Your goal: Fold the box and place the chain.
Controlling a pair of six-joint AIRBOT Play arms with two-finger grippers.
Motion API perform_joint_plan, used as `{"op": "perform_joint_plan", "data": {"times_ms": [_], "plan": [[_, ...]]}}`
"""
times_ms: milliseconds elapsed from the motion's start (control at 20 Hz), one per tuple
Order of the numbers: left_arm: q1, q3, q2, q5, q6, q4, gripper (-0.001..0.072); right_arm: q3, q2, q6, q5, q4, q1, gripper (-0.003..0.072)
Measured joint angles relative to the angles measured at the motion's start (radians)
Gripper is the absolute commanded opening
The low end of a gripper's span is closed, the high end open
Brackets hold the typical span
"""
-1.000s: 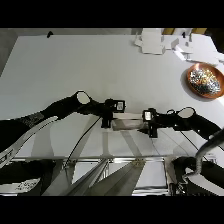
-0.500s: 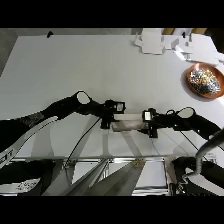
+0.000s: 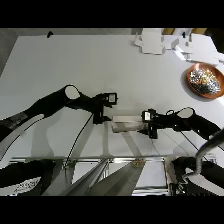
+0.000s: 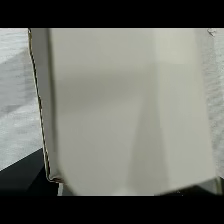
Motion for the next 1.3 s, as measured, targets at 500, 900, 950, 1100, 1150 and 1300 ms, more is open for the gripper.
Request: {"op": "perform_joint_plan", "data": {"times_ms": [500, 900, 950, 1100, 1150, 1300], "plan": [[-0.023, 0.0, 0.16, -0.193, -0.275, 0.257, 0.0002, 0.0, 0.0, -0.003, 0.0, -0.002, 0.0, 0.0268], [-0.222, 0.0, 0.218, -0.131, -0.411, 0.175, 0.0002, 0.0, 0.0, -0.004, 0.0, -0.003, 0.0, 0.0268], [-0.233, 0.0, 0.207, -0.079, -0.42, 0.141, 0.0002, 0.0, 0.0, -0.004, 0.0, -0.003, 0.0, 0.0268], [-0.246, -0.001, 0.167, 0.136, -0.474, 0.047, 0.0006, 0.0, 0.0, -0.004, 0.0, -0.003, 0.0, 0.0268], [-0.247, -0.001, 0.151, 0.214, -0.499, 0.015, 0.0005, 0.0, 0.0, -0.004, 0.0, -0.003, 0.0, 0.0268], [-0.241, 0.0, 0.091, 0.373, -0.551, -0.05, 0.0005, 0.0, 0.0, -0.004, 0.0, -0.003, 0.0, 0.0268]]}}
